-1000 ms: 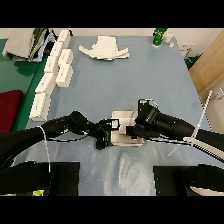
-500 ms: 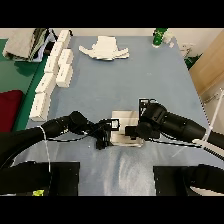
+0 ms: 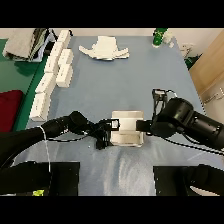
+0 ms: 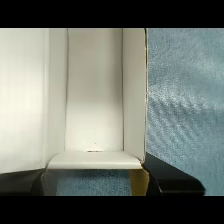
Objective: Fold the box.
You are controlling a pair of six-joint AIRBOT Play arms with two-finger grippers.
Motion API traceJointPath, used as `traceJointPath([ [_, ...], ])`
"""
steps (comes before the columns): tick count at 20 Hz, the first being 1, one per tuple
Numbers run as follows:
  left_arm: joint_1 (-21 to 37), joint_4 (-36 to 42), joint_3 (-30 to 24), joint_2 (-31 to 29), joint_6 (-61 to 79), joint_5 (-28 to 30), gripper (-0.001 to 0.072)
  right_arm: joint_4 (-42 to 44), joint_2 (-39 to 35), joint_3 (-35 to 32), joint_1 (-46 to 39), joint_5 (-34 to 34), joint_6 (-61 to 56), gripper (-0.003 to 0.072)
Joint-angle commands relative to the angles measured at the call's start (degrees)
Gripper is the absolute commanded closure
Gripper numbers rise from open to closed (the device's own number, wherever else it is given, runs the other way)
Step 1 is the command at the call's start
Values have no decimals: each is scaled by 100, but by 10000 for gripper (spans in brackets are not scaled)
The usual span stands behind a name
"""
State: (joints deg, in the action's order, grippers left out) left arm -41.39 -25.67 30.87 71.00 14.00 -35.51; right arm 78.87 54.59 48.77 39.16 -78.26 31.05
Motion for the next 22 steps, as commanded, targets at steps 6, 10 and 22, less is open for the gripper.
traceJointPath([
  [6, 0, -2, 2, 0, 0, -2, 189, 2332, 175, 2, -3187, 737, 2903, 686],
  [10, 0, -2, 2, 0, 0, 0, 190, 4795, 1139, 2, -4780, 874, 4957, 686],
  [22, 0, -2, 2, 0, 0, -2, 189, 7093, 3722, 597, -4861, -1307, 8133, 686],
])
